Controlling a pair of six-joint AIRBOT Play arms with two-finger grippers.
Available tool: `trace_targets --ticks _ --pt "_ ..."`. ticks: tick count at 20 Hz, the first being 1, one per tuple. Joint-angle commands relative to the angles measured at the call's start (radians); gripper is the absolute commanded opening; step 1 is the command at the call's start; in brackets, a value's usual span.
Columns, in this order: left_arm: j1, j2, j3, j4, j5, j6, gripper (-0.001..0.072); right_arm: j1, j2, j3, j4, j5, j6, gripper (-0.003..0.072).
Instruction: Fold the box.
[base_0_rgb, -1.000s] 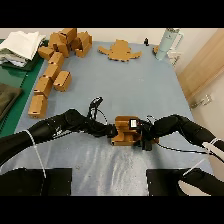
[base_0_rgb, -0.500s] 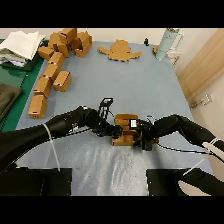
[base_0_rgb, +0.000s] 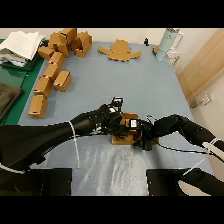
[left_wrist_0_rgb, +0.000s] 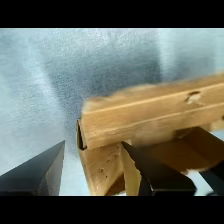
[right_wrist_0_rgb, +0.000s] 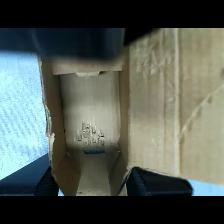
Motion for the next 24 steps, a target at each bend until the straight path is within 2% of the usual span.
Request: trace_targets --ticks 1,10,15,16,17,18,20,24 --pt "-0.036 -0.069 0.064 0.079 -0.109 -0.096 0.0539 0.000 0.000 0.000 0.000 0.000 0.000 0.0536" --pt "-0.045 -0.108 0.069 0.074 -0.101 -0.132 0.0521 0.000 0.000 0.000 0.000 0.000 0.001 0.0536" --pt "-0.066 -0.149 0.107 0.061 -0.097 -0.134 0.0520 0.000 0.000 0.000 0.000 0.000 0.000 0.0536" --pt "-0.066 -0.150 0.107 0.062 -0.097 -0.155 0.0472 0.000 0.000 0.000 0.000 0.000 0.000 0.0536" --pt "-0.066 -0.150 0.107 0.062 -0.100 -0.154 0.0224 0.000 0.000 0.000 0.000 0.000 0.000 0.0536" --pt "-0.066 -0.150 0.107 0.061 -0.098 -0.154 0.0044 0.000 0.000 0.000 0.000 0.000 0.000 0.0536" --pt "-0.066 -0.150 0.107 0.057 -0.103 -0.170 0.0014 0.000 0.000 0.000 0.000 0.000 0.000 0.0536" --pt "-0.066 -0.150 0.107 0.057 -0.116 -0.174 0.0014 0.000 0.000 0.000 0.000 0.000 0.000 0.0536"
